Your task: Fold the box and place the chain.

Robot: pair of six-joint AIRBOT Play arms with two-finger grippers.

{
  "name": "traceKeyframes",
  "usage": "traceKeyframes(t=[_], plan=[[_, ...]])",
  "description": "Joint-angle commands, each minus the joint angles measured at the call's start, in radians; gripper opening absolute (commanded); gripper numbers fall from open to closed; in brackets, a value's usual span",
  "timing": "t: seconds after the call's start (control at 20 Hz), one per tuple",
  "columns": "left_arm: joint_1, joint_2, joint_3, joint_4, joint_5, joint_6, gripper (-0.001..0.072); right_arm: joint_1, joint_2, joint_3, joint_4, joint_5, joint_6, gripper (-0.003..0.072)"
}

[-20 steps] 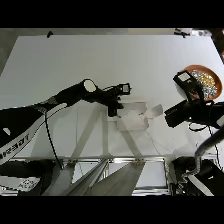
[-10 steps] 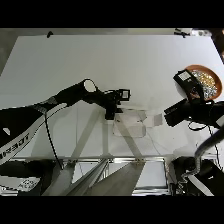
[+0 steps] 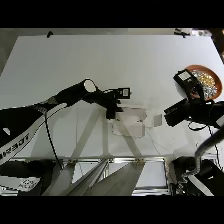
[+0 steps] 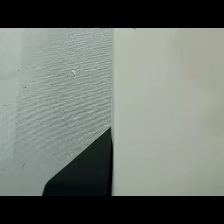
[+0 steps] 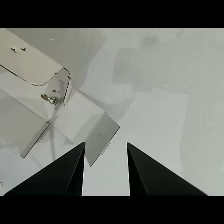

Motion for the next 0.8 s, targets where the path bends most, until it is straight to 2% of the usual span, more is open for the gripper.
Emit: traceKeyframes(t=[0.0, 0.15, 0.4, 0.75], plan=[[0.001, -0.001, 0.0, -0.001, 0.015, -0.059, 0.0005, 0.0, 0.0, 0.0, 0.0, 0.0, 0.0, 0.0296], [0.001, -0.001, 0.0, -0.009, 0.029, -0.078, 0.0004, 0.0, 0.0, 0.0, 0.0, 0.0, 0.0, 0.0296], [0.001, -0.001, 0.0, -0.111, 0.079, -0.076, 0.0004, 0.0, 0.0, 0.0, 0.0, 0.0, 0.0, 0.0296], [0.001, -0.002, 0.0, -0.056, 0.065, -0.074, 0.0007, 0.0, 0.0, 0.0, 0.0, 0.0, 0.0, 0.0296]])
